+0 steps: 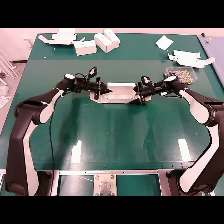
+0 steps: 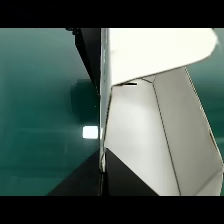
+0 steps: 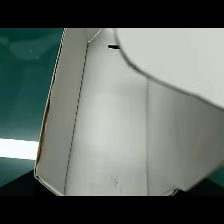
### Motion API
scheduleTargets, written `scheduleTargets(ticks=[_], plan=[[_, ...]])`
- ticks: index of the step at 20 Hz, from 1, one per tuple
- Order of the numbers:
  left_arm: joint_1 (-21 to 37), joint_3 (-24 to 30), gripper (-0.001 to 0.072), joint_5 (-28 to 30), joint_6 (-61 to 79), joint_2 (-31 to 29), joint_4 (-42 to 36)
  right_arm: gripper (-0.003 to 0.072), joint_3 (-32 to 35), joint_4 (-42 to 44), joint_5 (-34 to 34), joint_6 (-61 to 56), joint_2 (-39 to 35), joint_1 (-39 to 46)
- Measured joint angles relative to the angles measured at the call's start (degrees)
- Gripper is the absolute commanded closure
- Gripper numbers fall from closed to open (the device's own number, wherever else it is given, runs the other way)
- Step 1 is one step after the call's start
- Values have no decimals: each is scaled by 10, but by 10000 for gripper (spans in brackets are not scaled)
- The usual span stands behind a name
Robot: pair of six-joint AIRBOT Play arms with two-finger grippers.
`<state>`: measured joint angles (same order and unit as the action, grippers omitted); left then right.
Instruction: Fold the box and place the chain.
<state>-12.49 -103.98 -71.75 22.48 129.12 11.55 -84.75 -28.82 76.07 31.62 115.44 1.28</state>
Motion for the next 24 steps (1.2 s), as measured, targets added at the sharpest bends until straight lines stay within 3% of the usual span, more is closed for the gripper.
scheduleTargets(ticks=[24], plan=[[0, 0, 687, 1, 0, 0, 0, 40, -9, 1, 15, -14, 14, 0]])
